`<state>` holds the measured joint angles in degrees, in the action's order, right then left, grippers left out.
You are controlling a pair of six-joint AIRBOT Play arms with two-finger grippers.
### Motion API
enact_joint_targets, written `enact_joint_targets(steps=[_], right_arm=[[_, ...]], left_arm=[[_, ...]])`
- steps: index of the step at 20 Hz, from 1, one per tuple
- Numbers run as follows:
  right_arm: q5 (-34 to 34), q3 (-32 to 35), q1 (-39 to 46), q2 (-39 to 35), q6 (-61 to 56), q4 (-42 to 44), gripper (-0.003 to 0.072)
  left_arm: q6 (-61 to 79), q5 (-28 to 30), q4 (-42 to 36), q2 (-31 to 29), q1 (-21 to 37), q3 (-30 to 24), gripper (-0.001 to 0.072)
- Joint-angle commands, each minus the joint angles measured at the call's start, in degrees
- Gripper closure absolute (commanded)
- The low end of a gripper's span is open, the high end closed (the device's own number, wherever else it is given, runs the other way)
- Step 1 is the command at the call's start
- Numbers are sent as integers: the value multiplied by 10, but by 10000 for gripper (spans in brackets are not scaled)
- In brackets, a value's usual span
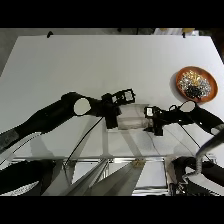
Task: Fold the box and place the chain.
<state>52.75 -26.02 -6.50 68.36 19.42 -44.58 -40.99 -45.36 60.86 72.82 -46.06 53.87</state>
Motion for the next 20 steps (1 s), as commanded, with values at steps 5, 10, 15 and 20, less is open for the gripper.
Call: enact_joint_targets(steps=[5, 10, 15, 20], right_arm=[[0, -1, 0, 0, 0, 0, 290], [1, 0, 0, 0, 0, 0, 290], [2, 0, 0, 0, 0, 0, 290], [2, -1, 0, 0, 0, 0, 290]], left_arm=[[32, -20, -26, -14, 25, -84, 704], [98, -15, -34, 11, 38, -101, 695], [218, 8, -34, 38, 40, -101, 336], [274, 49, -35, 38, 38, -101, 256]])
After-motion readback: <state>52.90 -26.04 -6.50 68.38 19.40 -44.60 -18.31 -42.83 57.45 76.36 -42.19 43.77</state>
